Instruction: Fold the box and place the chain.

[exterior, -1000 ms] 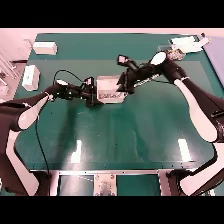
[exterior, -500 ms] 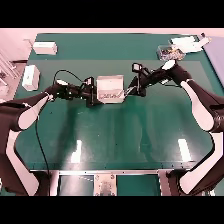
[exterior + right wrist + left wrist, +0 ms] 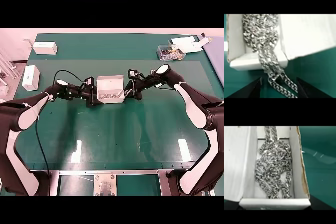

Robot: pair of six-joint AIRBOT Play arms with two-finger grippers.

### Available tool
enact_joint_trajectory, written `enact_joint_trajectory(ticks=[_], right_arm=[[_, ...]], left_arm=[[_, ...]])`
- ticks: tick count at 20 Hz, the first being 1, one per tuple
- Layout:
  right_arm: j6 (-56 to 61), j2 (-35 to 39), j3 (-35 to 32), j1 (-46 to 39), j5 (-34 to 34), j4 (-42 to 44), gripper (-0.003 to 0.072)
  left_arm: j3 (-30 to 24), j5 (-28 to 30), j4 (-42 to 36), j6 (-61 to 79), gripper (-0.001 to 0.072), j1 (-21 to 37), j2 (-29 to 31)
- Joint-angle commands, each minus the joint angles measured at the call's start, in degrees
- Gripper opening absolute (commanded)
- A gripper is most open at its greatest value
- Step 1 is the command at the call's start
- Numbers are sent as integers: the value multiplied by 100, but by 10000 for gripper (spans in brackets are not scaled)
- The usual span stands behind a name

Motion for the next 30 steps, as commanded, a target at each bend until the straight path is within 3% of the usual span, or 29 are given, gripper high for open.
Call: enact_joint_trajectory(ticks=[1, 4, 5, 7, 9, 12, 18, 30], right_arm=[[-11, -20, -15, 107, 118, -17, 517], [-9, -57, -22, 210, 20, -98, 488], [-9, -76, -24, 221, 4, -153, 418], [-7, -105, -26, 221, -9, -170, 392], [-9, -105, -24, 219, -11, -284, 300], [24, -92, -20, 201, -39, -315, 10], [774, 216, 133, 203, -63, -391, 9], [1912, 2173, 133, 439, -232, -595, 8]], left_arm=[[2, 2, 2, 2, 470, 4, 0], [2, 4, 2, 2, 470, 4, 0], [2, 2, 2, 2, 470, 4, 0], [2, 4, 4, 2, 470, 4, 0], [2, 2, 2, 2, 470, 4, 0], [2, 2, 2, 2, 469, 4, 0], [2, 2, 2, 2, 470, 4, 0], [2, 2, 2, 2, 469, 4, 0]])
